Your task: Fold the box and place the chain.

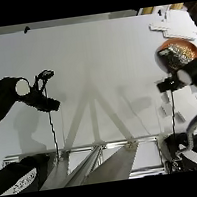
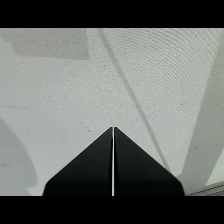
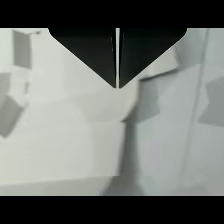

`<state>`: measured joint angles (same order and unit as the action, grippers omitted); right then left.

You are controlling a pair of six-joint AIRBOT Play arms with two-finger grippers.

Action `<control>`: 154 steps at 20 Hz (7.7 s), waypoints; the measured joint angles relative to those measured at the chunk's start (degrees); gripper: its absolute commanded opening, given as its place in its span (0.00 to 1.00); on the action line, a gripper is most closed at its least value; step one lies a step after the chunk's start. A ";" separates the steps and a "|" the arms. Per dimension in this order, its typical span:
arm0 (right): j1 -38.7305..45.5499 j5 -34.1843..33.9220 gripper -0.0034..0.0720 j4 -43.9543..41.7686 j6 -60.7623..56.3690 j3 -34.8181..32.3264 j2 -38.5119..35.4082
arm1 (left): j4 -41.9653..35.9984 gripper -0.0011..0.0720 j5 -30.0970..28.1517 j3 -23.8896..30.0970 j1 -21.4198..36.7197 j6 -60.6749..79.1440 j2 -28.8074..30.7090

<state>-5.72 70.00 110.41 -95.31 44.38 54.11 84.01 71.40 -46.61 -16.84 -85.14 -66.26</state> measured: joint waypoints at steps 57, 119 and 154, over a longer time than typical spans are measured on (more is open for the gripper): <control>-3.54 -6.10 0.06 -42.73 17.51 -21.27 -29.64 | -39.91 0.72 -13.79 -1.36 0.92 37.79 -4.87; -3.56 -2.54 0.49 -48.70 19.08 -8.50 -29.92 | -61.53 0.02 -30.10 1.70 -22.29 103.01 -17.25; -7.98 2.03 0.06 -57.94 57.09 -22.75 -29.94 | -62.58 0.03 -32.20 1.68 -22.43 104.65 -19.71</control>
<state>-13.69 72.03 52.47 -38.22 21.63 24.16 21.43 39.20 -44.93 -39.27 19.51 -85.97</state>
